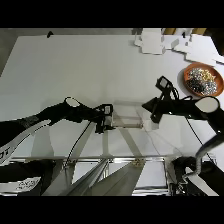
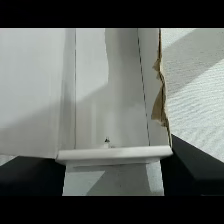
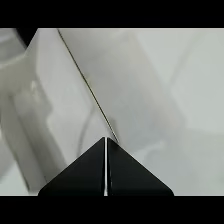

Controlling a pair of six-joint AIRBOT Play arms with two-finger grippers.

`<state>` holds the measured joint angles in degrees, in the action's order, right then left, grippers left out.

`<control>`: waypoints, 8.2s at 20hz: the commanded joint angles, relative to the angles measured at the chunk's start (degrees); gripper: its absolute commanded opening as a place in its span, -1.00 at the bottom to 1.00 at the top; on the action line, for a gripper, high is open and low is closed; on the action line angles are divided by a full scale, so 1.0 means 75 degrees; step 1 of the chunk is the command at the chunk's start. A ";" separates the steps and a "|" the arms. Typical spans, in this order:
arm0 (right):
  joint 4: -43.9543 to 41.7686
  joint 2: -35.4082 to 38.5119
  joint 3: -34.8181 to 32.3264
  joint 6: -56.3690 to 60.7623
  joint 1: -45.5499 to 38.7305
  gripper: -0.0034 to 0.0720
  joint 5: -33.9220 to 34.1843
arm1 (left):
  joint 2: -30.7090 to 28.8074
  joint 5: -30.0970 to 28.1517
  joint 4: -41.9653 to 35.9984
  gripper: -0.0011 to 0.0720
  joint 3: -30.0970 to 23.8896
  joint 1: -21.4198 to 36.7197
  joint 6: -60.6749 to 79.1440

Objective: Fold the box and place the chain.

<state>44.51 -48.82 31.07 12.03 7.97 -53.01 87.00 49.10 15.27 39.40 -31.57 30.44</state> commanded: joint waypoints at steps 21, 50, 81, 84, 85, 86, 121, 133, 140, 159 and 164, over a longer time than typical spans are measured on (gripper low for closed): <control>-0.0571 -0.1480 -0.1157 -0.3684 0.0699 -0.50 0.0629 | -0.0003 -0.0003 -0.0003 -0.87 0.0003 0.0006 -0.0003; -0.0055 0.0102 -0.1122 0.1087 -0.0391 -0.87 0.0195 | -0.0003 0.0000 -0.0003 -0.87 0.0003 0.0006 -0.0003; 0.0230 -0.1647 -0.0522 0.6321 -0.0801 -0.54 -0.1183 | -0.0003 0.0000 -0.0003 -0.87 0.0003 0.0006 0.0000; -0.0006 -0.1373 -0.0525 0.6324 -0.0799 -0.31 -0.1218 | -0.0003 -0.0003 -0.0003 -0.87 0.0003 0.0006 -0.0003; -0.0064 -0.1338 -0.0525 0.6324 -0.0799 -0.27 -0.1256 | -0.0003 0.0000 -0.0003 -0.87 0.0003 0.0006 -0.0003; -0.0105 -0.1288 -0.0525 0.6324 -0.0772 -0.18 -0.1303 | -0.0003 -0.0003 -0.0003 -0.87 0.0003 0.0006 -0.0003; 0.5042 -0.2739 0.1271 1.5312 0.3745 -0.15 0.0067 | -0.0003 0.0000 -0.0003 -0.87 0.0003 0.0006 -0.0003; 0.5898 -0.3381 0.1920 1.6026 0.4366 -0.35 -0.0682 | -0.0003 0.0000 -0.0003 -0.87 0.0003 0.0006 -0.0003; 0.5898 -0.3389 0.1920 1.6020 0.4366 -0.88 -0.0670 | -0.0003 -0.0003 -0.0003 -0.87 0.0003 0.0006 -0.0003; 0.6280 -0.3308 0.2017 1.5979 0.4357 -0.21 -0.1049 | -0.0003 0.0000 -0.0003 -0.87 0.0003 0.0006 0.0000; 0.6111 -0.3494 0.2014 1.5932 0.4357 -0.22 -0.1017 | -0.0003 -0.0003 -0.0003 -0.87 0.0003 0.0006 0.0000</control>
<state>90.94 -74.43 46.17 131.59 40.66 -60.60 86.98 49.10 15.22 39.40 -31.55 30.41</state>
